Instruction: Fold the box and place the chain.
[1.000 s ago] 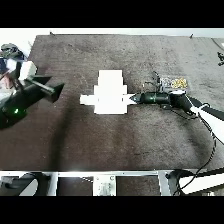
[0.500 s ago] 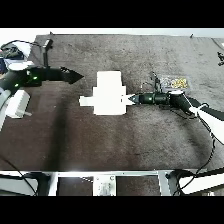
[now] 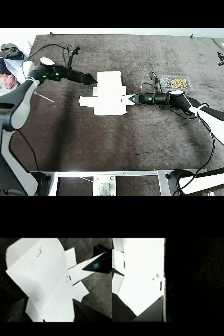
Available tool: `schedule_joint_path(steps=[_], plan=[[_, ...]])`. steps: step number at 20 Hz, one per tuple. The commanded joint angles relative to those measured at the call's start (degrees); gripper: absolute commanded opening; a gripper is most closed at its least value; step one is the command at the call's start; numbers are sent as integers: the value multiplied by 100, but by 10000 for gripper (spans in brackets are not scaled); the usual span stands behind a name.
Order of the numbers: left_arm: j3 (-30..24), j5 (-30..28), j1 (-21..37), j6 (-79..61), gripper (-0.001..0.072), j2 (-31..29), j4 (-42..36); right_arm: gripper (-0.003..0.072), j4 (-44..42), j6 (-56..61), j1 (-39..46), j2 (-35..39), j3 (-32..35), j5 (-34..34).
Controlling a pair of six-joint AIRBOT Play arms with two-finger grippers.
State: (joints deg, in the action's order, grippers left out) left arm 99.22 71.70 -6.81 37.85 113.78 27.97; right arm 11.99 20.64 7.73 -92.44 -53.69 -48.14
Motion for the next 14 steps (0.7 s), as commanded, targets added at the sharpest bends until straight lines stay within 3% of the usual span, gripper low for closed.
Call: schedule_joint_path(steps=[1,7,14], plan=[[551,236,-76,267,654,529,46,-24,70,-11,-2,-2,-2,-7],[660,179,-76,269,654,785,39,-24,81,-11,-2,-2,-2,-7],[660,741,-76,262,634,1027,-260,-24,83,-11,-2,0,-2,-13]])
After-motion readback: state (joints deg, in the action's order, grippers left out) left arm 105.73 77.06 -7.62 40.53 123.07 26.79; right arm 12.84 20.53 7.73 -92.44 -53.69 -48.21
